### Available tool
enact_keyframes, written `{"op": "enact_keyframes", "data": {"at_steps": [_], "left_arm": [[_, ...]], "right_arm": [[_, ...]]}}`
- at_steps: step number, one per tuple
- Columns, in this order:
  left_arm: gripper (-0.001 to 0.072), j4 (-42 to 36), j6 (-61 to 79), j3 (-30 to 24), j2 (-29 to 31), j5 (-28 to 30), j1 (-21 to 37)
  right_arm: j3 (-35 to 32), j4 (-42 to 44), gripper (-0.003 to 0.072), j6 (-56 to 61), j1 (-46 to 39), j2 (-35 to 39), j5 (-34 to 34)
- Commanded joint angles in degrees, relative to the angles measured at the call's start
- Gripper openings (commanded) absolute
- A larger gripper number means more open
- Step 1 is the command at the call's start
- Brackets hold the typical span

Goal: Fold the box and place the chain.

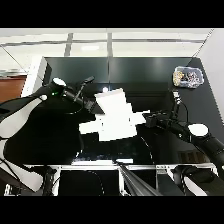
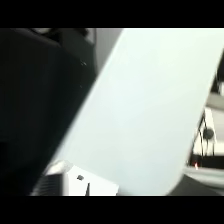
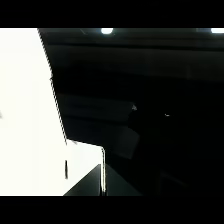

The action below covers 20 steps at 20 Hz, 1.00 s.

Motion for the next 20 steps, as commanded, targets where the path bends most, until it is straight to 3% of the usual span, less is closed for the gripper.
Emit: {"op": "enact_keyframes", "data": {"at_steps": [1, 3, 4, 6, 7, 8, 9, 12, 14, 17, 19, 20], "left_arm": [[0.0524, 0.00, 2.71, 3.56, -2.95, -4.52, -1.92], [0.0243, 0.07, 4.55, 3.87, -2.95, -4.87, -1.88], [0.0150, 0.04, 5.53, 3.89, -2.95, -4.98, -1.84], [0.0045, 0.15, 7.08, 3.89, -2.95, -5.18, -1.88], [0.0030, 0.24, 7.67, 3.89, -2.95, -5.18, -1.86], [0.0029, 0.26, 7.80, 3.89, -2.93, -5.18, -1.84], [0.0028, 0.31, 7.80, 3.89, -2.73, -5.14, -1.81], [0.0023, 4.90, 7.76, 3.85, 0.28, -4.24, -2.12], [0.0022, 7.45, 6.93, 1.55, 5.40, -0.87, -3.02], [0.0024, 3.85, 18.32, -9.33, 15.47, 12.50, -4.81], [0.0026, 3.48, 31.19, -16.35, 19.74, 23.08, -6.62], [0.0026, 3.56, 38.12, -18.18, 20.26, 25.24, -7.63]], "right_arm": [[-0.04, -0.15, 0.0013, 0.37, 0.02, 0.04, 0.02], [-0.04, -0.15, 0.0013, 0.37, 0.02, 0.04, 0.00], [-0.04, -0.15, 0.0014, 0.35, 0.04, 0.04, 0.07], [-0.02, -1.31, 0.0016, 0.37, 0.02, 0.04, 1.40], [0.00, -1.42, 0.0106, 0.37, 0.02, 0.04, 1.64], [0.20, -1.75, 0.0415, 0.35, -0.07, 0.07, 1.62], [1.09, -3.23, 0.0674, 0.35, -0.63, 0.07, 1.79], [9.07, -19.21, 0.0692, 0.35, -3.06, 0.09, 11.58], [15.80, -31.85, 0.0692, 0.28, -2.80, 0.09, 19.87], [19.80, -37.59, 0.0691, -3.37, -0.79, 0.07, 27.30], [18.84, -38.69, 0.0691, -6.86, 2.14, -0.15, 28.39], [17.86, -39.98, 0.0691, -8.13, 4.17, -0.22, 27.50]]}}
